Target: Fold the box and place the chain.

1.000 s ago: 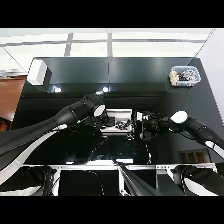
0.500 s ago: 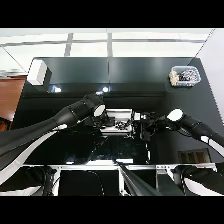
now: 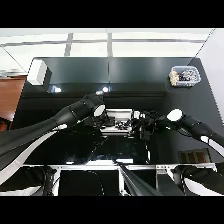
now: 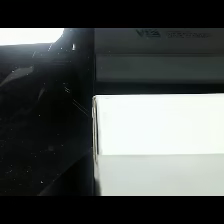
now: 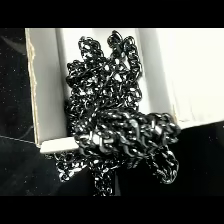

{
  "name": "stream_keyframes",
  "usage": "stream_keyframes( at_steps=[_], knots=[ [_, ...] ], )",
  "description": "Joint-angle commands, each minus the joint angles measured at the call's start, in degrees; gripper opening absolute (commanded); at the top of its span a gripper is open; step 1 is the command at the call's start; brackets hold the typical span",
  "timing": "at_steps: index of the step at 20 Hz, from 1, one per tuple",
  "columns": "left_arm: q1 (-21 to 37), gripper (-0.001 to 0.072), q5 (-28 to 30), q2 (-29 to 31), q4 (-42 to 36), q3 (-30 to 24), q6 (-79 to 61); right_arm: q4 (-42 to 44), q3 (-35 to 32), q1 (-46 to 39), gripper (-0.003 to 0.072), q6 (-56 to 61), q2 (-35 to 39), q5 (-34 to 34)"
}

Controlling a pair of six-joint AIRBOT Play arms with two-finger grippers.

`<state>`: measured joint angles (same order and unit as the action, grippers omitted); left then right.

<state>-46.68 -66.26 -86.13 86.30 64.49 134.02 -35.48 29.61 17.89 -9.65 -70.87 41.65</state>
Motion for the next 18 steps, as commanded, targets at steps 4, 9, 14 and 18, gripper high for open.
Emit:
stream_keyframes(
  at_steps=[4,9,14,18],
  knots=[
    [0.02,0.0030,0.00,0.00,0.02,0.04,-0.04,-0.79,0.04,-0.15,0.0019,13.77,3.58,-6.93],
    [0.02,0.0029,0.00,0.00,0.00,0.04,-0.04,-0.76,0.04,-2.45,0.0020,27.04,13.44,-9.25],
    [0.02,0.0030,-0.02,0.00,0.00,0.04,-0.04,1.99,2.45,-2.51,0.0019,37.44,24.90,-4.39],
    [0.02,0.0029,-0.02,0.00,0.00,0.04,-0.04,10.67,8.35,-2.49,0.0019,40.92,29.79,-0.04]
  ],
)
